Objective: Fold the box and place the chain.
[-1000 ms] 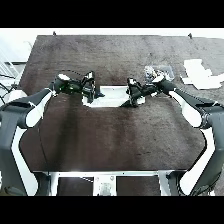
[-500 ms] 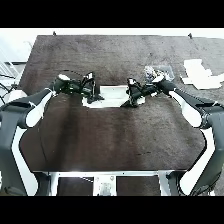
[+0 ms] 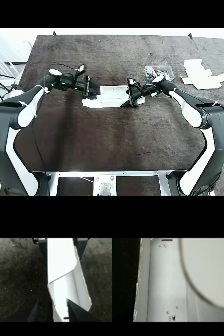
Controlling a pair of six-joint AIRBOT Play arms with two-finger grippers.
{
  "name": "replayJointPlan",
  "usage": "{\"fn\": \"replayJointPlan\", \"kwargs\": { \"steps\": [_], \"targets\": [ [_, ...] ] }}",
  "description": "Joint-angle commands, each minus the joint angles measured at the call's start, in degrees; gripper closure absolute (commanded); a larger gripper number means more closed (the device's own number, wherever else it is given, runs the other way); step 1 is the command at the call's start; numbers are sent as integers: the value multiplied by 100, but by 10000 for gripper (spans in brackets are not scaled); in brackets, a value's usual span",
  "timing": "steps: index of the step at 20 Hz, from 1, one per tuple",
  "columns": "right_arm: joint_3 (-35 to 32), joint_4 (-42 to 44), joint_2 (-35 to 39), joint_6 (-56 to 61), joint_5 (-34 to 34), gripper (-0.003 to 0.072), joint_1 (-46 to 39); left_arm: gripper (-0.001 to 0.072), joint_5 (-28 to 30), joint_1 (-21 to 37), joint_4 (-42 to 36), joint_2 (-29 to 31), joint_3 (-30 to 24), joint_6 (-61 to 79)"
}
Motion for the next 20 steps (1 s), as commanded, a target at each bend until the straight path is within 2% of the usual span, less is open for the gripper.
{"fn": "replayJointPlan", "kwargs": {
  "steps": [1, 2, 3, 7, 9, 12, 14, 16, 20],
  "targets": [
    [2, 2, 0, 4, -2, 100, -4, 347, -507, 223, -385, 210, 17, -85],
    [2, 2, 0, 4, -2, 99, -4, 565, -590, 225, -358, 304, 17, -76],
    [2, 2, 0, 4, -2, 99, -4, 688, -708, 223, -315, 398, 17, -48],
    [2, 2, 0, 4, 0, 100, -4, 697, -881, 221, -297, 761, 11, -654],
    [2, 2, 0, 4, -2, 99, -4, 696, -684, 168, -179, 1056, -168, -774],
    [2, 2, 0, 4, -2, 99, -4, 697, 155, -72, 138, 1609, -951, -732],
    [2, 2, 0, 4, -2, 99, -4, 697, 457, -328, 240, 1766, -1335, -616],
    [2, 2, 0, 4, -2, 99, -4, 696, 866, -588, 267, 1764, -1504, -614],
    [2, 2, 0, 4, -2, 99, -4, 696, 2234, -1137, 450, 1746, -1738, -675]
  ]
}}
